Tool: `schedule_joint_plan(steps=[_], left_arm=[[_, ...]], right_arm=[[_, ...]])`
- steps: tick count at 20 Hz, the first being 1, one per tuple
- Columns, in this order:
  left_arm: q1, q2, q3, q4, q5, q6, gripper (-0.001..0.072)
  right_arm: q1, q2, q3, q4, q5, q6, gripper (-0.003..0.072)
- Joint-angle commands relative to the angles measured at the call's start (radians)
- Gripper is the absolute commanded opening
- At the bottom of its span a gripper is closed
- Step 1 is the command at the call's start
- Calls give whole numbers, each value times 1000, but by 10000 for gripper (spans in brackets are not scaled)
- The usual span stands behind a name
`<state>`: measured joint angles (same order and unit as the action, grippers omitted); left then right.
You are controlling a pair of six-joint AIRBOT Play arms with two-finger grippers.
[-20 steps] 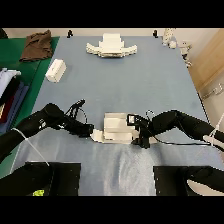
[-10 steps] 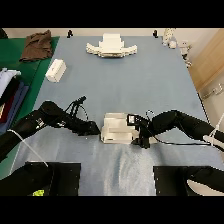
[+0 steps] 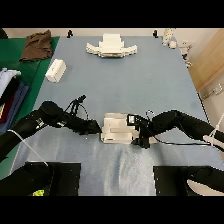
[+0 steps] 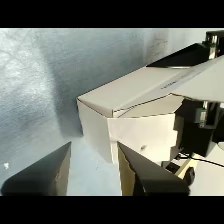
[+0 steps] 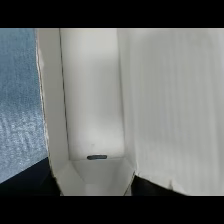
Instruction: Fold the box.
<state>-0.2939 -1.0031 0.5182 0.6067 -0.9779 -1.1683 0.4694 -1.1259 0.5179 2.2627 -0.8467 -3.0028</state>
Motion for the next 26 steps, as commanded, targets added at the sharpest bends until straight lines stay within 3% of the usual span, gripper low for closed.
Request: schedule_joint_plan(steps=[1, 4, 7, 10, 14, 19, 24, 26], left_arm=[[-28, 1, 3, -39, 11, 0, 440], [-135, 1, 9, 1, 93, -98, 439], [-228, 1, 53, 170, 169, -301, 439], [-303, 0, 115, 360, 171, -504, 439], [-389, -6, 161, 502, 182, -682, 438], [-468, -73, 194, 528, 158, -792, 438], [-521, -82, 238, 639, 140, -1006, 436], [-537, -82, 243, 669, 115, -1061, 396]], right_arm=[[0, -1, 0, 0, 0, 0, 550], [0, -1, 0, 0, 0, 0, 550], [0, -1, 0, 0, 0, 0, 550], [0, -1, 0, 0, 0, 0, 550], [0, -1, 0, 0, 0, 0, 550], [0, -1, 0, 0, 0, 0, 550], [0, -1, 0, 0, 0, 0, 550], [0, -1, 0, 0, 0, 0, 550]])
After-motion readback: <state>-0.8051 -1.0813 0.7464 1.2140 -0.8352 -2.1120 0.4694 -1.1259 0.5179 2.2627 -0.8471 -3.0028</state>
